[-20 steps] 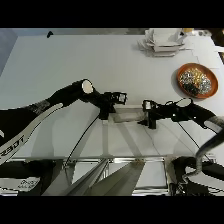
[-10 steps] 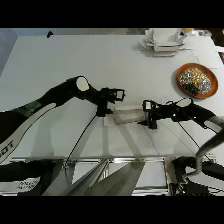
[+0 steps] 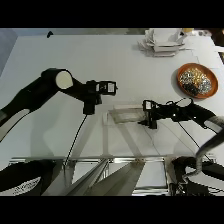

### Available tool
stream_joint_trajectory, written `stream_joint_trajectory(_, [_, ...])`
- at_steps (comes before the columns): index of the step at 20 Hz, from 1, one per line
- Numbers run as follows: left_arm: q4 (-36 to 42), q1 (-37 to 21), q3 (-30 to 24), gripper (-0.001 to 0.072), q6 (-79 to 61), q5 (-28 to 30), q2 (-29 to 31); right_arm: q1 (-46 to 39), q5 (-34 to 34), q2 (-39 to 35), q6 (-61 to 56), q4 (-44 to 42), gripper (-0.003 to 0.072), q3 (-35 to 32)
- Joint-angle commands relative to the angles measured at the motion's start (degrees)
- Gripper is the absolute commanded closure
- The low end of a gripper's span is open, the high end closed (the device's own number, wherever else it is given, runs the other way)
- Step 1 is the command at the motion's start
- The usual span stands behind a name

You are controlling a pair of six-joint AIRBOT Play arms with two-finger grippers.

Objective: Fold the box and place the chain.

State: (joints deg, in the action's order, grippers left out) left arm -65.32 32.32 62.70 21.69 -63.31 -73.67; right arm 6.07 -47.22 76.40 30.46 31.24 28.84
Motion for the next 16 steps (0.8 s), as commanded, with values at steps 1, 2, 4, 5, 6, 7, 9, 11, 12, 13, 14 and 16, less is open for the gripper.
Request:
stream_joint_trajectory(1, [10.7,0.9,0.0,0.0705,3.0,-4.8,4.0,0.0,-0.1,0.0,0.0,0.0,0.0138,0.0])
stream_joint_trajectory(2, [14.1,2.5,0.0,0.0705,3.3,-4.6,4.0,0.1,-0.1,0.0,0.0,0.0,0.0138,0.0])
stream_joint_trajectory(4, [18.2,6.9,-0.2,0.0704,6.9,-2.3,2.7,0.0,-0.1,0.0,0.0,0.0,0.0138,0.0])
stream_joint_trajectory(5, [18.6,9.2,-0.4,0.0704,8.2,-1.3,1.6,0.0,-0.1,0.0,0.0,0.0,0.0138,0.0])
stream_joint_trajectory(6, [18.0,11.7,-0.5,0.0704,8.4,-0.5,0.0,0.0,-0.1,0.0,0.0,0.0,0.0138,0.0])
stream_joint_trajectory(7, [17.6,13.6,-0.5,0.0704,8.5,0.8,-1.6,0.0,-0.1,0.0,0.0,0.0,0.0138,0.0])
stream_joint_trajectory(9, [16.2,15.1,-0.5,0.0705,13.1,9.8,-4.2,0.0,-0.1,0.0,0.0,0.0,0.0138,0.0])
stream_joint_trajectory(11, [15.2,15.0,-0.5,0.0705,19.5,22.0,-6.0,0.0,-0.1,0.0,0.0,0.0,0.0138,0.0])
stream_joint_trajectory(12, [14.7,14.7,-0.5,0.0705,23.1,28.1,-6.7,0.0,-0.1,0.0,0.0,0.0,0.0138,0.0])
stream_joint_trajectory(13, [14.1,14.4,-0.5,0.0705,26.5,33.0,-7.3,0.0,-0.1,0.0,0.0,0.0,0.0138,0.0])
stream_joint_trajectory(14, [13.7,14.1,-0.5,0.0705,29.3,37.3,-8.1,0.0,-0.1,0.0,0.0,0.0,0.0138,0.0])
stream_joint_trajectory(16, [13.8,14.1,-0.5,0.0705,32.4,42.1,-10.3,0.0,-0.1,0.0,0.0,0.0,0.0138,0.0])
